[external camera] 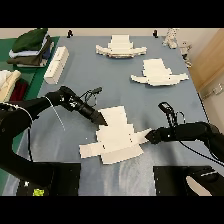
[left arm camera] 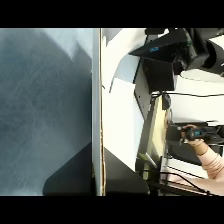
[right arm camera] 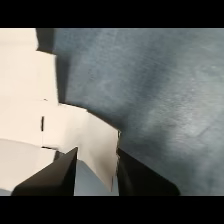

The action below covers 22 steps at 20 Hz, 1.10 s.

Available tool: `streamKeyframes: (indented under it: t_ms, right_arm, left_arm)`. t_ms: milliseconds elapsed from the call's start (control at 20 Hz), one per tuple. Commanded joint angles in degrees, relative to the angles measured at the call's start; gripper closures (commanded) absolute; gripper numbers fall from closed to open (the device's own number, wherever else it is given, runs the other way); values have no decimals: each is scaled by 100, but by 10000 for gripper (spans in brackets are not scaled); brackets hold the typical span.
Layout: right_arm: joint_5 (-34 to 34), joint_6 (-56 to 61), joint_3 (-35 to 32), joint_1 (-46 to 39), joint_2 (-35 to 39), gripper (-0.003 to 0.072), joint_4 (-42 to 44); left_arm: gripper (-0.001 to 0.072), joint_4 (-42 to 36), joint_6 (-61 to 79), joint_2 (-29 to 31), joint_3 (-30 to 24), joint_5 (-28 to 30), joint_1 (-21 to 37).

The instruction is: Fold the box.

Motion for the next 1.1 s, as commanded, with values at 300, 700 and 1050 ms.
streamKeyframes:
  t_ms: [300, 700, 1050]
  right_arm:
    - [90, 3112, 1620, 0, 7, 233, -2905]
    - [-50, 3515, 1867, 0, -7, 233, -2918]
    - [-50, 3560, 1862, 0, -7, 234, -2918]
  left_arm:
    - [699, 28, 2186, 1366, -120, 949, -745]
    - [698, 142, 2817, 3545, -1853, 3731, -2131]
    - [697, 140, 2986, 3856, -2754, 5521, -3235]
